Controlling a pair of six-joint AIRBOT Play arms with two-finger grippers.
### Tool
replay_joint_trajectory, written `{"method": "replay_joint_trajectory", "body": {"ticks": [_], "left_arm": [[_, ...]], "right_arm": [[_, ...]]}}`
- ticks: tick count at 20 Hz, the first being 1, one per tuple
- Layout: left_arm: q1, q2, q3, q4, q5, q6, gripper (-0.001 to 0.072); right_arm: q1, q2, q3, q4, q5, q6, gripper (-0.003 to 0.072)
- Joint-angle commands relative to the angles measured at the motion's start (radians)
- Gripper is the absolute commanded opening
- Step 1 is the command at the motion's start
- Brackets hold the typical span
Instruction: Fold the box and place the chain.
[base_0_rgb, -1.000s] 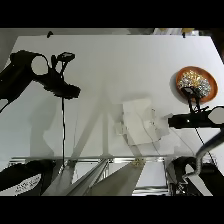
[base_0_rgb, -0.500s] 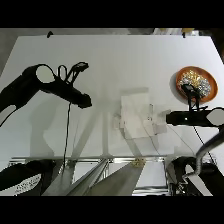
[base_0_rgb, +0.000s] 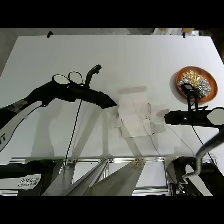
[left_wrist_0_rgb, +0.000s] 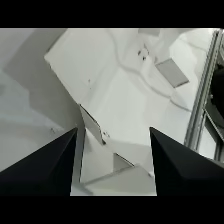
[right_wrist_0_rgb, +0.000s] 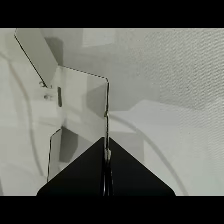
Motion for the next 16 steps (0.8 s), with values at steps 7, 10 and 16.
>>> {"method": "replay_joint_trajectory", "body": {"ticks": [7, 10, 16], "left_arm": [[-0.084, -0.214, 0.135, -0.026, 0.014, 0.066, 0.0505], [-0.120, -0.232, 0.146, 0.014, 0.019, 0.050, 0.0505], [-0.135, -0.230, 0.146, 0.067, 0.013, 0.058, 0.0316]], "right_arm": [[0.001, 0.001, 0.000, 0.048, 0.006, -0.021, 0.0011], [0.001, 0.001, 0.000, 0.051, 0.007, -0.021, 0.0011], [0.001, 0.001, 0.000, 0.050, 0.007, -0.021, 0.0011]]}}
